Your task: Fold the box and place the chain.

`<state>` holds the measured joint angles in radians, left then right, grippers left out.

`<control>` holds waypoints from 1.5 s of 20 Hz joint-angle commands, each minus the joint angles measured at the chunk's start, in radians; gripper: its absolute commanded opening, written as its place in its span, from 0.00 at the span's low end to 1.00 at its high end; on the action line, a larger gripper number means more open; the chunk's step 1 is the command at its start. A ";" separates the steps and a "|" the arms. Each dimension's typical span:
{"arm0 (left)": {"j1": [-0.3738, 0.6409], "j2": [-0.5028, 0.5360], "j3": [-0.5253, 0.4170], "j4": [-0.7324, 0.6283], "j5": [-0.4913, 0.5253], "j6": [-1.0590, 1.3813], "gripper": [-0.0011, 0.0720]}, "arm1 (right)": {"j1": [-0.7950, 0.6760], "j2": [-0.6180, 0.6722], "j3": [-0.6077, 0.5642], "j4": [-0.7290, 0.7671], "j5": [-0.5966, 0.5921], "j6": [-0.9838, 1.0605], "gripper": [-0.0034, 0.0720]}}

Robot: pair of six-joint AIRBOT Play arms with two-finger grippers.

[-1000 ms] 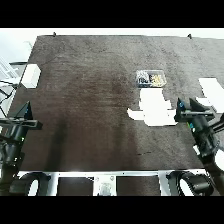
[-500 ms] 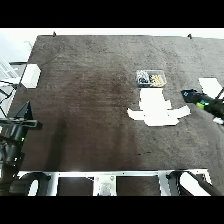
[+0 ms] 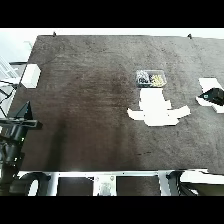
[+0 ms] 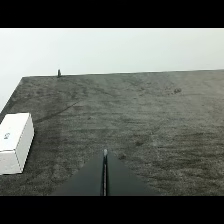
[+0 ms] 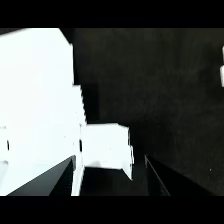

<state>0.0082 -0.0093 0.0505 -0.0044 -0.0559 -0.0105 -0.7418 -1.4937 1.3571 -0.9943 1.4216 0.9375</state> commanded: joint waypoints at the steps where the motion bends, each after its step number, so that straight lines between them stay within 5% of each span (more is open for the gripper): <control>1: 0.001 0.001 0.000 0.000 0.000 0.000 0.04 | 0.020 -0.139 0.095 -0.043 0.124 -0.018 0.74; 21: 0.001 0.001 0.000 0.000 -0.001 0.000 0.04 | 0.097 -0.409 0.075 0.017 0.220 -0.064 0.72; 22: 0.001 0.001 0.000 0.000 0.000 0.000 0.04 | 0.104 -0.417 0.067 0.019 0.221 -0.087 0.68; 24: 0.001 0.001 0.000 0.000 0.000 0.000 0.04 | 0.115 -0.420 0.040 0.027 0.226 -0.134 0.34; 25: 0.001 0.001 0.000 0.000 0.000 0.000 0.04 | 0.120 -0.420 0.029 0.050 0.237 -0.166 0.08; 30: 0.001 0.001 0.000 0.000 -0.001 0.000 0.04 | 0.169 -0.280 -0.165 0.237 0.213 -0.219 0.06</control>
<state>0.0082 -0.0093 0.0505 -0.0044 -0.0563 -0.0105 -0.6018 -1.8454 1.2949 -0.8375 1.6638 0.7525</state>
